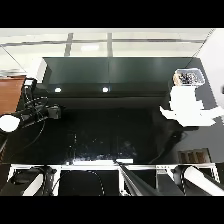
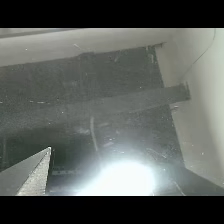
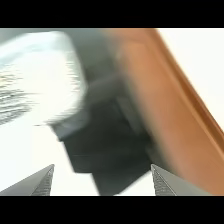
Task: Fold the box and place the chain.
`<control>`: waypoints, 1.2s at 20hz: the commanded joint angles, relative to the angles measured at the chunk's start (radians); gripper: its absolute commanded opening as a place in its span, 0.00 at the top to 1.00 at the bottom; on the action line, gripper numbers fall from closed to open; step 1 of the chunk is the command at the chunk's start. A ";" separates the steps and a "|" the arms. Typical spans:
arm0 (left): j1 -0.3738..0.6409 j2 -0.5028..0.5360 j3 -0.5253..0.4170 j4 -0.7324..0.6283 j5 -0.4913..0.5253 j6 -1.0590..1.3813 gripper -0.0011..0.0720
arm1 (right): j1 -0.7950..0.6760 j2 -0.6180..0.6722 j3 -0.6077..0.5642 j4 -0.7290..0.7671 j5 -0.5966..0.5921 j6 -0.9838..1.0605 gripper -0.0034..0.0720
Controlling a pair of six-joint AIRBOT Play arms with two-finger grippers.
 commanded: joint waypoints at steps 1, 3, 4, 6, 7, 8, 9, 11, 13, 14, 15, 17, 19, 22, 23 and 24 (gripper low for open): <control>0.000 -0.002 0.001 0.007 0.007 0.000 0.02 | -0.220 -0.225 0.194 0.069 0.257 -0.148 0.00; 0.000 -0.002 0.001 0.006 0.006 0.000 0.02 | -0.238 -0.367 0.324 0.123 0.463 -0.273 0.01; 0.000 -0.002 0.001 0.005 0.006 0.000 0.02 | -0.235 -0.428 0.378 0.143 0.545 -0.315 0.00; 0.000 -0.002 0.001 0.005 0.007 0.000 0.02 | -0.219 -0.513 0.435 0.144 0.634 -0.355 0.00; 0.000 -0.002 0.001 0.005 0.007 0.000 0.02 | -0.210 -0.542 0.448 0.144 0.654 -0.376 0.00; 0.000 -0.002 0.001 0.003 0.006 -0.001 0.02 | -0.199 -0.565 0.455 0.147 0.660 -0.396 0.00; 0.000 -0.002 0.001 0.003 0.007 -0.001 0.02 | -0.186 -0.581 0.455 0.147 0.660 -0.417 0.00; 0.000 -0.002 0.001 0.003 0.006 -0.001 0.02 | -0.161 -0.610 0.455 0.140 0.682 -0.438 0.00; 0.000 -0.002 0.001 0.003 0.006 -0.001 0.02 | -0.143 -0.620 0.455 0.131 0.689 -0.448 0.08; 0.000 -0.002 0.001 0.000 0.006 -0.001 0.02 | -0.138 -0.620 0.463 0.132 0.694 -0.452 0.34; 0.000 -0.002 0.001 0.000 0.006 -0.001 0.02 | -0.135 -0.620 0.476 0.137 0.708 -0.453 0.55; 0.000 -0.002 0.001 0.000 0.006 -0.001 0.02 | -0.130 -0.611 0.502 0.163 0.753 -0.460 0.80; 0.000 -0.002 0.001 -0.001 0.006 -0.001 0.02 | -0.118 -0.578 0.503 0.208 0.794 -0.483 0.94; 0.000 -0.002 0.001 -0.001 0.006 -0.001 0.02 | -0.085 -0.513 0.486 0.315 0.838 -0.484 0.94; 0.000 -0.002 0.001 -0.001 0.007 0.000 0.02 | -0.066 -0.471 0.454 0.359 0.824 -0.485 0.94; 0.000 -0.002 0.001 -0.001 0.007 0.000 0.02 | -0.043 -0.429 0.418 0.391 0.812 -0.485 0.94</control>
